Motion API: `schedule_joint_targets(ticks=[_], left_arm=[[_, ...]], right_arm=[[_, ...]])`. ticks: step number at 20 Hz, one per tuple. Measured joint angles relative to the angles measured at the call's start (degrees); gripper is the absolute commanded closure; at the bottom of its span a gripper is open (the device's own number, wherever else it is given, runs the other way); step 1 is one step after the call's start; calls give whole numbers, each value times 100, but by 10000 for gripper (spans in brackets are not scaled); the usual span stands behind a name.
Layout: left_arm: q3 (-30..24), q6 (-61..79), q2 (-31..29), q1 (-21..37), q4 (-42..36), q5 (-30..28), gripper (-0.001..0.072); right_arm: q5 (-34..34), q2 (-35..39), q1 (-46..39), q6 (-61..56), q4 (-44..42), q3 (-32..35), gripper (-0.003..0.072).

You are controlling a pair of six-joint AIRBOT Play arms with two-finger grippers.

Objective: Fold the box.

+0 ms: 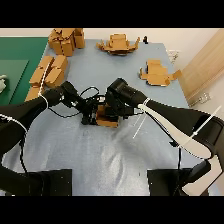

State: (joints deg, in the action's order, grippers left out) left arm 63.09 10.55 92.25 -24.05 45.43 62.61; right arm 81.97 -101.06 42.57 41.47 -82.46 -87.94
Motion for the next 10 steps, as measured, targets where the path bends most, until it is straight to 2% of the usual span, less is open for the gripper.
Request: schedule_joint_targets(ticks=[10], left_arm=[[2,-2,2,-9,-7,-2,544]], right_arm=[[-422,494,-20,295,-258,68,293]])
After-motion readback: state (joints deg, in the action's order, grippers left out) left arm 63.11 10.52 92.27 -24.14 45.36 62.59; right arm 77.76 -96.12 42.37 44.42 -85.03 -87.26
